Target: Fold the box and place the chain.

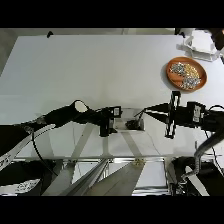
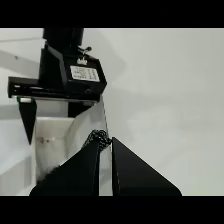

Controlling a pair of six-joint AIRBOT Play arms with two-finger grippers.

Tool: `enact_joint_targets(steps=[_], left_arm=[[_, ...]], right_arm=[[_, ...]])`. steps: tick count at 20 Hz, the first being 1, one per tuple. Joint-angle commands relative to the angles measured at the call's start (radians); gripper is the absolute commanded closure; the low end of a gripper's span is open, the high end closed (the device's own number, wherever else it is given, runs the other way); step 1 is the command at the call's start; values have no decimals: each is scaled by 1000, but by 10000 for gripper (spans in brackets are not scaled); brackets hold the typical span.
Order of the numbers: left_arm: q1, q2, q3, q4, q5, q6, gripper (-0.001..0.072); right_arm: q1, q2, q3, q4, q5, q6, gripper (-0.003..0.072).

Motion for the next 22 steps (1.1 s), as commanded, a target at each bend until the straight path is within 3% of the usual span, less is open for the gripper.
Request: enact_joint_targets(steps=[1, 3, 9, 14, 19, 20, 22], left_arm=[[0, 0, 0, 0, 0, 0, 275], [0, 0, 0, 0, 0, 0, 275], [0, 0, 0, 0, 0, 0, 275], [0, 0, 0, 0, 0, 0, 275], [0, 0, 0, 0, 0, 0, 275], [0, 0, 0, 0, 0, 0, 275], [0, 0, 0, 0, 0, 0, 275]], right_arm=[[-1, -42, -8, -10, 62, 11, 664], [-1, -123, -42, -11, 103, 24, 664], [-1, -356, -139, 11, 79, -3, 664], [-1, -384, -139, 40, -2, -2, 664], [-1, -384, -139, 39, -8, 21, 663], [-1, -384, -139, 39, -7, 43, 652], [-1, -384, -139, 40, -6, 95, 517]])
